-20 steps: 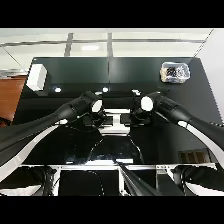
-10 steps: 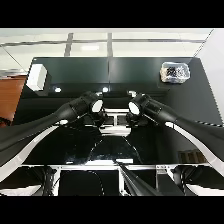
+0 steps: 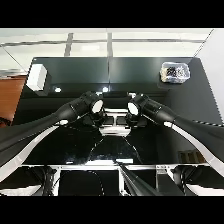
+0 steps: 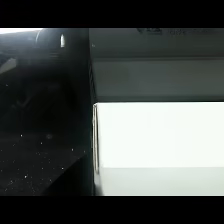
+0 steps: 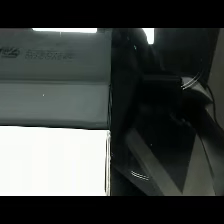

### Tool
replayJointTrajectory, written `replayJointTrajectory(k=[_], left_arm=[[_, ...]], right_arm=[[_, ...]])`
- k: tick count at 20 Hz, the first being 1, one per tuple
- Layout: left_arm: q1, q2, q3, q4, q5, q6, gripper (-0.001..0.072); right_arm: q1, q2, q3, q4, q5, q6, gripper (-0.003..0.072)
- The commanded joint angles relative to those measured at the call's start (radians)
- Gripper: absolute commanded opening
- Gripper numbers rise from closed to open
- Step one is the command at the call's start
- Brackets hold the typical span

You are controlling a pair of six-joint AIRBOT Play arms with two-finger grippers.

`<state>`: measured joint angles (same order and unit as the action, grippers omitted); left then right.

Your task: Fold the box and place the chain.

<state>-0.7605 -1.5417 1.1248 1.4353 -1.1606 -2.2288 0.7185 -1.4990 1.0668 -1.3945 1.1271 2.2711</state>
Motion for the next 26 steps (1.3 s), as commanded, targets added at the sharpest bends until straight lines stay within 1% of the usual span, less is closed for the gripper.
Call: replayJointTrajectory(k=[1,2,3,4,6,8,9,10,11,13,14,15,16,17,18,19,20,21,22,23,26], left_arm=[[0.001,0.000,0.001,-0.001,0.000,-0.001,0.0029],[0.001,0.000,0.001,-0.001,0.000,-0.001,0.0029],[0.001,0.000,0.001,-0.001,0.000,-0.001,0.0030],[0.001,0.000,0.001,0.000,0.000,-0.001,0.0030],[0.001,0.000,0.001,0.000,0.000,-0.001,0.0029],[0.001,0.000,0.001,0.000,0.000,-0.001,0.0030],[0.001,0.000,0.001,0.000,0.000,-0.001,0.0029],[0.001,0.000,0.001,0.000,0.000,-0.001,0.0029],[0.001,0.000,0.001,0.000,0.000,-0.001,0.0030],[0.001,0.000,0.001,0.000,0.000,0.000,0.0029],[0.001,0.000,0.001,0.000,0.001,0.000,0.0029],[0.001,0.000,0.001,0.000,0.002,0.000,0.0029],[0.001,0.000,0.001,0.000,0.005,0.000,0.0029],[0.001,0.000,0.001,0.000,0.005,0.000,0.0029],[0.001,0.000,0.001,0.000,0.005,0.000,0.0029],[0.001,0.000,0.001,0.000,0.003,0.000,0.0030],[0.001,0.000,0.001,0.000,0.004,0.003,0.0030],[0.001,0.000,0.001,0.000,0.008,0.003,0.0029],[0.001,0.000,0.001,0.000,0.008,0.003,0.0029],[0.001,0.000,0.001,-0.001,0.008,0.003,0.0029],[0.001,0.000,0.001,0.000,0.007,0.003,0.0029]], right_arm=[[0.000,-0.002,0.001,0.006,-0.001,-0.005,0.0011],[0.000,0.002,0.001,0.006,-0.002,-0.005,0.0025],[0.000,0.011,0.005,0.005,-0.003,-0.006,0.0257],[-0.002,0.024,0.013,0.006,-0.003,-0.022,0.0388],[-0.002,0.067,0.048,0.000,0.028,-0.104,0.0388],[-0.002,0.144,0.090,-0.005,0.111,-0.198,0.0387],[-0.002,0.196,0.108,-0.032,0.153,-0.254,0.0387],[-0.002,0.250,0.116,-0.102,0.188,-0.274,0.0386],[-0.006,0.305,0.116,-0.227,0.217,-0.273,0.0370],[-0.041,0.363,0.116,-0.549,0.248,-0.248,0.0370],[-0.082,0.364,0.115,-0.671,0.235,-0.240,0.0369],[-0.146,0.357,0.103,-0.729,0.168,-0.233,0.0370],[-0.219,0.347,0.085,-0.724,0.071,-0.215,0.0412],[-0.302,0.324,0.066,-0.684,-0.038,-0.208,0.0720],[-0.383,0.285,0.063,-0.620,-0.123,-0.212,0.0720],[-0.468,0.229,0.074,-0.523,-0.212,-0.228,0.0720],[-0.541,0.164,0.111,-0.438,-0.270,-0.230,0.0720],[-0.610,0.078,0.186,-0.346,-0.290,-0.230,0.0720],[-0.663,-0.011,0.279,-0.272,-0.270,-0.231,0.0720],[-0.709,-0.113,0.399,-0.215,-0.221,-0.231,0.0720],[-0.791,-0.387,0.747,-0.124,-0.059,-0.229,0.0716]])
